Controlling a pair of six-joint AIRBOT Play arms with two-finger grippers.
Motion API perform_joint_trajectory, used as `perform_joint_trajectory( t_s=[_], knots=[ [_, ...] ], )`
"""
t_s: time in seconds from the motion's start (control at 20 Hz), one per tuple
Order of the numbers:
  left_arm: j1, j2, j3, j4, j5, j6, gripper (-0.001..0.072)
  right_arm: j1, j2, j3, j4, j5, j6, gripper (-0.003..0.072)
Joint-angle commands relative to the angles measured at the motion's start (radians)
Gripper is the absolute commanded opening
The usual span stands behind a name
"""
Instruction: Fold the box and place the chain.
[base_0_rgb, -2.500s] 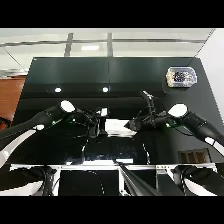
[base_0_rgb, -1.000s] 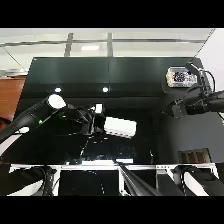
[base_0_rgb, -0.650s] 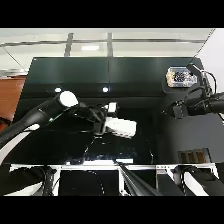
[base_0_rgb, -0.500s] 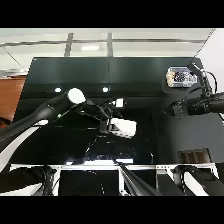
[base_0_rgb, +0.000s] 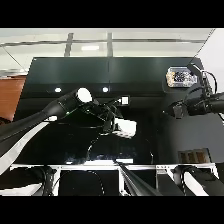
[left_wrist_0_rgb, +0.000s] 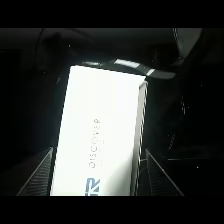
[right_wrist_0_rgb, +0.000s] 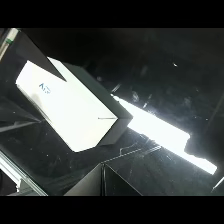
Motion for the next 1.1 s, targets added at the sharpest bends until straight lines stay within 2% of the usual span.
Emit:
perform_joint_trajectory(
  t_s=[0.0,0.5,0.8,1.05],
  knots=[
    [-0.015,-0.009,0.003,0.012,0.002,0.001,0.0708,0.0,0.001,0.0,0.0,0.001,0.002,0.0009],
    [-0.045,-0.021,0.003,0.021,0.01,0.001,0.0707,0.0,0.001,0.0,0.0,-0.003,0.002,0.0009],
    [-0.046,-0.021,0.003,0.071,0.01,-0.019,0.0707,0.0,0.001,0.0,0.0,-0.008,0.002,0.0009],
    [-0.053,-0.021,0.003,0.08,0.013,-0.024,0.0707,0.0,0.001,0.0,0.0,-0.045,0.024,0.0009]
  ],
)
